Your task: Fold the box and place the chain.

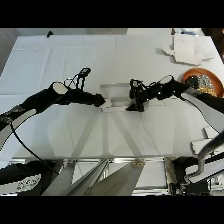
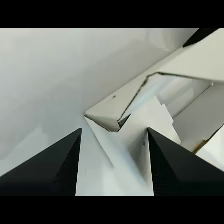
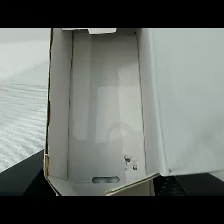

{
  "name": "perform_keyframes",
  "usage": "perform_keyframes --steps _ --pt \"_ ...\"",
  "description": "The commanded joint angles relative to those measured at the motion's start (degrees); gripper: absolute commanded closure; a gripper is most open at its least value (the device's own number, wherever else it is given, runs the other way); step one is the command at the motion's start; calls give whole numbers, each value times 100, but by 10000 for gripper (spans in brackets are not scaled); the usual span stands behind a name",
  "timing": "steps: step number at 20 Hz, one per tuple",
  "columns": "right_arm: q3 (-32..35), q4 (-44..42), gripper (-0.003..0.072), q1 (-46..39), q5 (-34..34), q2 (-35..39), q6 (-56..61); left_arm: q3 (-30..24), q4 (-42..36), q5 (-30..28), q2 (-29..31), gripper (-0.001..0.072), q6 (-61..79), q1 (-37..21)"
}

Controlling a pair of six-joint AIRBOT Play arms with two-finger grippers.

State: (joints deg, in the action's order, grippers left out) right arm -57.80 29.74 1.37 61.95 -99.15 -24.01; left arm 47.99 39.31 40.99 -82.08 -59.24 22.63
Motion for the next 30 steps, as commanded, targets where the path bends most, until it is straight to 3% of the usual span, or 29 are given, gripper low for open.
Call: perform_keyframes --steps 1,10,16,23,30 --pt "-4 -2 168 0 2 -2 2 74 538 341 -4 252 -627 26" --pt "-4 -2 168 0 2 -2 2 389 643 420 -212 274 -1200 251" --pt "-4 -2 168 0 2 -2 2 1217 2090 1338 -614 274 -2538 461" --pt "-4 -2 168 0 2 -2 2 1788 3027 1873 -717 274 -3633 699" --pt "-4 -2 168 0 2 -2 2 2518 3536 2673 -1246 275 -4413 1040"
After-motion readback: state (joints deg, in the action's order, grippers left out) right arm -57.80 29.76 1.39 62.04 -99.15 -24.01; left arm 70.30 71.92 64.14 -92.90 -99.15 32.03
